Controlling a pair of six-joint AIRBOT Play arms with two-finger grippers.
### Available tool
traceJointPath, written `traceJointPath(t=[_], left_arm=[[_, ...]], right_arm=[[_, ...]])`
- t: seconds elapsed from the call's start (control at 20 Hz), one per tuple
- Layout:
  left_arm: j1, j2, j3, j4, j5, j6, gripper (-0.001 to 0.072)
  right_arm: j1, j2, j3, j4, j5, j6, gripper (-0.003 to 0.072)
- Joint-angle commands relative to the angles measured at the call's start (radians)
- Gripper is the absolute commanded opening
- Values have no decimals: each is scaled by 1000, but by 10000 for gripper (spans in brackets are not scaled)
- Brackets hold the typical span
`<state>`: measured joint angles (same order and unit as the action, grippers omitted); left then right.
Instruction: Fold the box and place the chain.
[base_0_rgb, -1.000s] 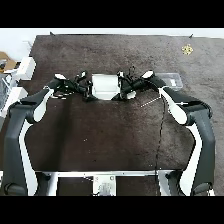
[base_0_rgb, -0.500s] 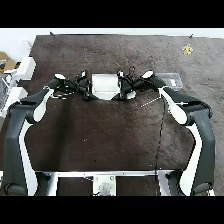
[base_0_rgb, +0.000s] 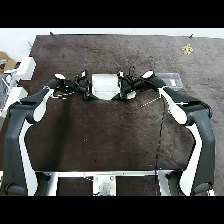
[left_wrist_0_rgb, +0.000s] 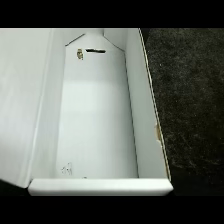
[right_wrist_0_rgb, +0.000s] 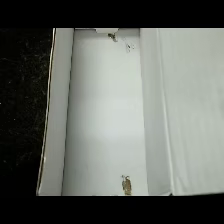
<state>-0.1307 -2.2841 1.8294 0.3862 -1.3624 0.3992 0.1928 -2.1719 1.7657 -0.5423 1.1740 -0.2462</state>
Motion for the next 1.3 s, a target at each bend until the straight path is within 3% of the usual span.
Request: traceJointPath(t=[0.0,0.95,1.0,1.05,1.25], left_arm=[[0,-1,1,0,2,0,343],[0,-1,1,-4,2,0,343],[0,-1,1,-4,2,0,343],[0,-1,1,-4,2,0,343],[0,-1,1,-4,2,0,343]], right_arm=[[-1,0,0,0,0,0,323],[-1,1,0,4,-3,0,325],[-3,4,0,5,-5,1,467],[-3,6,0,4,-4,8,674],[-10,9,1,-24,0,15,680]])
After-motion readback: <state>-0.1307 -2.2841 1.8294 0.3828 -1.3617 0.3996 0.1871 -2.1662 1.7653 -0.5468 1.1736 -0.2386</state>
